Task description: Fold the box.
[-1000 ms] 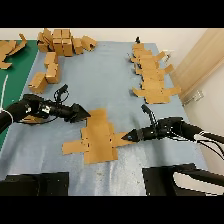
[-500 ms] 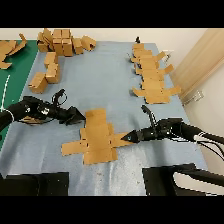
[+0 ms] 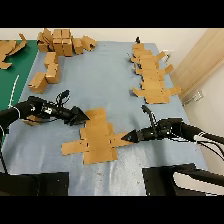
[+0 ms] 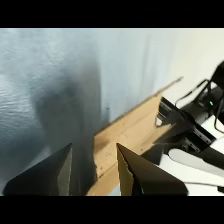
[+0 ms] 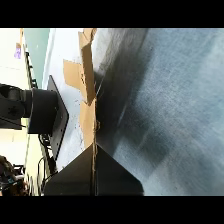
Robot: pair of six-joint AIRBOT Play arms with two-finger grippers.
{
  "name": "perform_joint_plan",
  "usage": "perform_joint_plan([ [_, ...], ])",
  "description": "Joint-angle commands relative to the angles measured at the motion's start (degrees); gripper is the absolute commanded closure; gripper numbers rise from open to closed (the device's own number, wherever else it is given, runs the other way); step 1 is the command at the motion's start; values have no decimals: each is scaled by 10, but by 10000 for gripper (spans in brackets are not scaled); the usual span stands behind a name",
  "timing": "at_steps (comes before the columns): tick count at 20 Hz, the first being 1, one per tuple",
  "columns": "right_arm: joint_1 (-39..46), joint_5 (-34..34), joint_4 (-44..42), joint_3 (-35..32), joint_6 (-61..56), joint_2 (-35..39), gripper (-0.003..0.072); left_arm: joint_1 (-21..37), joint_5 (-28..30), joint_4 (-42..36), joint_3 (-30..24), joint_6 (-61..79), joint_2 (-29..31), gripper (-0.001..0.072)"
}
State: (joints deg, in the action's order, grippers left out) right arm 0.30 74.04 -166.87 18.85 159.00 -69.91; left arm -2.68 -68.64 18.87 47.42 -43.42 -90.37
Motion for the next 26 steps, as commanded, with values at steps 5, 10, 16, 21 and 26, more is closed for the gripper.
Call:
perform_joint_plan([
  [5, 0, -15, 0, 0, 0, 0, 686, -6, -104, -22, 5, 43, -12, 442],
  [10, 0, -16, 0, 0, 0, 0, 686, -13, -107, -31, 5, 59, -26, 439],
  [16, 0, -16, 1, 0, -6, 0, 686, -29, -109, -87, 5, 107, -55, 440],
  [21, 0, -16, 1, 0, -6, 0, 686, -29, -103, -114, 5, 137, -55, 607],
  [26, 0, -17, 1, 0, -6, 0, 685, -30, -100, -114, 5, 156, -55, 609],
])
